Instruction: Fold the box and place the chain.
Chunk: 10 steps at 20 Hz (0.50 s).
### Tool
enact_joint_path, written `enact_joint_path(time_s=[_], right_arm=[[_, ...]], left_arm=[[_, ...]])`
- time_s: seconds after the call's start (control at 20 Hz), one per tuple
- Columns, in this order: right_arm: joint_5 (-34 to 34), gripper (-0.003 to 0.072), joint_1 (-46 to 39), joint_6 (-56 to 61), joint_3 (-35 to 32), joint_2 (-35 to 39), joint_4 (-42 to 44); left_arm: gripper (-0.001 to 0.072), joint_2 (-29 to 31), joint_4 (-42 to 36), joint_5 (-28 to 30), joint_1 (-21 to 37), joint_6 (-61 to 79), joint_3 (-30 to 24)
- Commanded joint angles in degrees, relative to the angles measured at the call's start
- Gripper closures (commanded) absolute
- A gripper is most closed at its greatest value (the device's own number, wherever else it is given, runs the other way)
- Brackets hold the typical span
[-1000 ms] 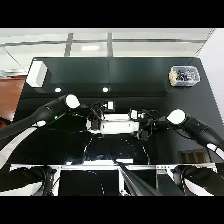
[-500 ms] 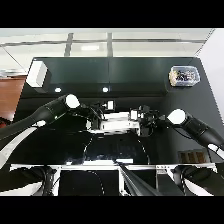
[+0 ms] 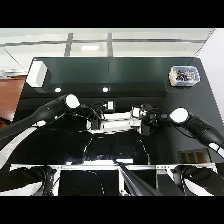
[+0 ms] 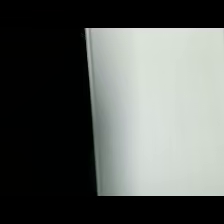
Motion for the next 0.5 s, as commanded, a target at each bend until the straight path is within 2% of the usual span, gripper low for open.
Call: enact_joint_path(time_s=[0.0,0.2,0.45], right_arm=[[3.2,-0.0018,-0.4,-2.7,0.0,-0.5,2.6],[5.5,-0.0018,-0.4,-8.6,0.0,-2.8,7.6],[6.6,-0.0018,-0.4,-10.1,0.0,-6.1,7.6]], left_arm=[[0.0681,0.0,0.0,-0.5,0.0,0.0,0.0],[0.0682,0.2,0.0,-3.0,-0.4,0.0,0.5],[0.0682,0.2,0.1,-4.3,-0.4,0.0,0.7]])
